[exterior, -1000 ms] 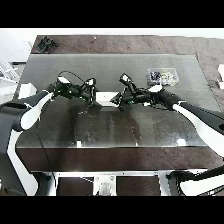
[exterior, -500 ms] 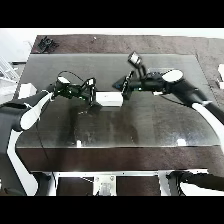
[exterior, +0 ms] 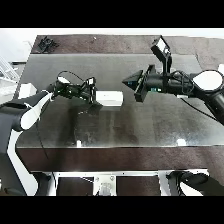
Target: Fold the box and place the chain.
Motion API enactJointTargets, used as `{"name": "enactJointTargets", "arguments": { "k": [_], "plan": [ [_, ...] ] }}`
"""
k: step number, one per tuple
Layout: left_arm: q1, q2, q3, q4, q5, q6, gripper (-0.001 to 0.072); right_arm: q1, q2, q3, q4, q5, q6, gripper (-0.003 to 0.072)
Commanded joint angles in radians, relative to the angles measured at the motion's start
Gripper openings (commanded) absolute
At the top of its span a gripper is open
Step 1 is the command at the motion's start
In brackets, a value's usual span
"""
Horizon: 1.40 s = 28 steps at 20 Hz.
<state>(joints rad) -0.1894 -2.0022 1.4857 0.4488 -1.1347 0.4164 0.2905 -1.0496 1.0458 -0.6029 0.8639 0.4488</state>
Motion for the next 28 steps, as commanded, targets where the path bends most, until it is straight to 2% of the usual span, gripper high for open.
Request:
{"name": "enactJointTargets", "arguments": {
  "k": [1, 5, 6, 7, 10, 15, 17, 19, 22, 24, 28],
  "plan": [
    [0.000, 0.001, 0.001, -0.011, -0.009, 0.000, 0.0538, 0.000, 0.040, -0.068, -0.030, -0.002, 0.054, 0.0001],
    [0.000, 0.001, 0.001, -0.013, -0.027, 0.000, 0.0536, 0.000, 0.040, -0.081, -0.030, -0.002, 0.068, 0.0001],
    [0.000, 0.001, 0.001, -0.019, -0.022, 0.000, 0.0440, 0.000, 0.040, -0.082, -0.030, -0.002, 0.068, 0.0002],
    [0.000, 0.003, 0.001, -0.020, -0.019, 0.001, 0.0027, 0.000, 0.040, -0.081, -0.030, -0.002, 0.068, 0.0002],
    [0.003, 0.034, 0.003, -0.019, 0.047, -0.137, 0.0020, -0.001, 0.040, -0.081, -0.029, -0.003, 0.068, 0.0001],
    [0.101, 0.209, 0.003, -0.018, 0.215, -0.284, 0.0017, -0.008, 0.040, -0.081, -0.027, -0.034, 0.091, 0.0001],
    [0.165, 0.285, 0.003, -0.018, 0.330, -0.359, 0.0017, -0.007, 0.040, -0.081, -0.026, -0.058, 0.098, 0.0001],
    [0.235, 0.337, 0.003, -0.016, 0.495, -0.469, 0.0019, -0.007, 0.040, -0.081, -0.026, -0.071, 0.098, 0.0001],
    [0.346, 0.350, 0.002, -0.015, 0.716, -0.702, 0.0021, -0.007, 0.040, -0.081, -0.026, -0.074, 0.102, 0.0002],
    [0.406, 0.349, 0.000, -0.011, 0.761, -0.795, 0.0021, -0.007, 0.039, -0.081, -0.026, -0.075, 0.102, 0.0002],
    [0.468, 0.299, 0.001, 0.027, 0.761, -0.863, 0.0019, -0.006, 0.039, -0.082, -0.006, -0.094, 0.101, 0.0002]
  ]
}}
